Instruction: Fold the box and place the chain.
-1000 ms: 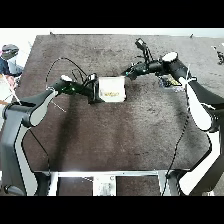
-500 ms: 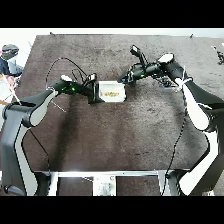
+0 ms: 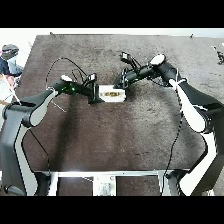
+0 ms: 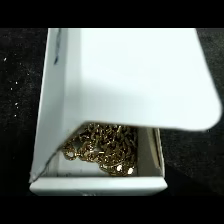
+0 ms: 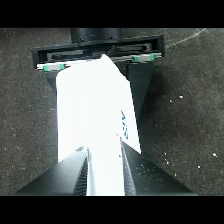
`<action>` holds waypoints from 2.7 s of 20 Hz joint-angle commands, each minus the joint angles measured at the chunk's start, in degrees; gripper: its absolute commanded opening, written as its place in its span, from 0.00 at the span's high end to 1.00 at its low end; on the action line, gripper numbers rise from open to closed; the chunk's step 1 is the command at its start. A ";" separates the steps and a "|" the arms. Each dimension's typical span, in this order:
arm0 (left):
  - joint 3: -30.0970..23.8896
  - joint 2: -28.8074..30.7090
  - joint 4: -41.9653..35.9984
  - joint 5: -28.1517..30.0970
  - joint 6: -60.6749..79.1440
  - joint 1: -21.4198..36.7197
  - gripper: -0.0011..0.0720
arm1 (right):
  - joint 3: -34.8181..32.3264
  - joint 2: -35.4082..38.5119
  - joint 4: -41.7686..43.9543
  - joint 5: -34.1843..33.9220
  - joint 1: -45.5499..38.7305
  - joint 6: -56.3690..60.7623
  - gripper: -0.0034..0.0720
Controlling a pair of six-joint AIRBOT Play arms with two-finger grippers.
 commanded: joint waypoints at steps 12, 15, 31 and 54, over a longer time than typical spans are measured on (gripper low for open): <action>0.02 0.00 0.02 0.02 0.02 0.02 0.42 | 0.02 0.02 -7.50 -4.00 2.43 1.38 0.66; 0.02 0.00 0.02 0.02 0.02 0.02 0.42 | 0.00 0.37 -7.52 -4.02 2.43 1.36 0.66; 0.02 0.00 0.02 0.02 0.02 0.02 0.42 | -0.13 0.09 -11.85 -1.18 3.87 3.30 0.66; 0.02 0.00 0.02 0.02 0.02 0.00 0.42 | -2.34 1.73 0.70 1.97 -0.28 6.32 0.94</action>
